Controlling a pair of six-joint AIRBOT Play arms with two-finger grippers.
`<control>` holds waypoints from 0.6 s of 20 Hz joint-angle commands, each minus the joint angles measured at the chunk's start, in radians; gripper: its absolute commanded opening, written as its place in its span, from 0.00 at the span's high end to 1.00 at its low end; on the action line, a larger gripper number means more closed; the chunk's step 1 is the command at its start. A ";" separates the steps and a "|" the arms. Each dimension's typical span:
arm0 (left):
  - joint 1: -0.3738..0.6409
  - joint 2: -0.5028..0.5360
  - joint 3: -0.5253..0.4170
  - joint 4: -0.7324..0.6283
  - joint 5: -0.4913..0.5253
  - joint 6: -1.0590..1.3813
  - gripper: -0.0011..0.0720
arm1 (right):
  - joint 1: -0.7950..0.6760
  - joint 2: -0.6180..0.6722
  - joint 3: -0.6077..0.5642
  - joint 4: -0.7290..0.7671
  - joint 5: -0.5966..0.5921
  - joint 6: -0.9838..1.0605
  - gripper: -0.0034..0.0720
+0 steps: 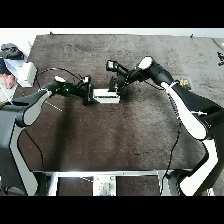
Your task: Fold the box and place the chain.
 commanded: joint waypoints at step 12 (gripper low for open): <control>0.000 -0.001 0.000 0.002 -0.002 0.001 0.61 | 0.002 -0.005 0.000 -0.035 0.051 0.012 0.72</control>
